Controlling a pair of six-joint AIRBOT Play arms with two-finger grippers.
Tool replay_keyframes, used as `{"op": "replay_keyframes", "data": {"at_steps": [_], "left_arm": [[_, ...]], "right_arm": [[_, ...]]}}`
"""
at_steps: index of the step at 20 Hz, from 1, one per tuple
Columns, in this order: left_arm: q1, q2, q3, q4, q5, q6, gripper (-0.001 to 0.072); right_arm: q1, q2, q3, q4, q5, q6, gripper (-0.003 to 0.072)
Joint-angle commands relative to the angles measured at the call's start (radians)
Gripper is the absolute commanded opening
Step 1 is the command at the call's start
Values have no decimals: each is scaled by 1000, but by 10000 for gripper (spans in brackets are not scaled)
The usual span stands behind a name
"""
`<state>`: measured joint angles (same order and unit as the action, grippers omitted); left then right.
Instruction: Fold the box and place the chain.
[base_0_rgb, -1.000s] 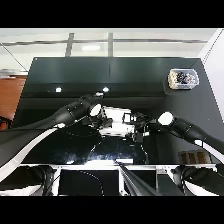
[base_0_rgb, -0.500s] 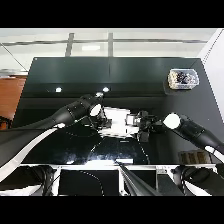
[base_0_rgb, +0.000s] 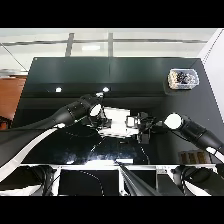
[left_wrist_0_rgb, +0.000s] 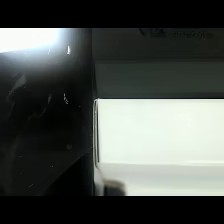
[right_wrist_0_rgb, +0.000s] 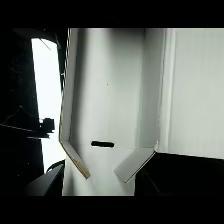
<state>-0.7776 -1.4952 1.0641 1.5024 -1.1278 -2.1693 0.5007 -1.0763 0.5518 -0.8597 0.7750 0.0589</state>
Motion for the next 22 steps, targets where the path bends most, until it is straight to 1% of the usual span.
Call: {"op": "replay_keyframes", "data": {"at_steps": [1, 5, 9, 13, 18, 19, 22], "left_arm": [[0, 0, 1, 2, 0, 0, 30], [0, 0, 1, 1, 1, 0, 30], [0, 0, 1, 1, 1, 0, 30], [0, 0, 1, 1, 0, 0, 30], [0, 0, 1, 1, 1, 0, 30], [0, 0, 1, 1, 0, 0, 30], [0, 0, 1, 1, 0, 0, 30]], "right_arm": [[1, -13, 1, 79, 3, -18, 370], [5, -19, 1, 132, -17, 23, 361], [63, -45, 1, 139, -59, 43, 360], [93, -75, 1, 152, -151, 65, 361], [93, -75, 1, 148, -158, 65, 358], [93, -75, 1, 147, -158, 65, 248], [93, -75, 1, 148, -158, 65, 246]]}}
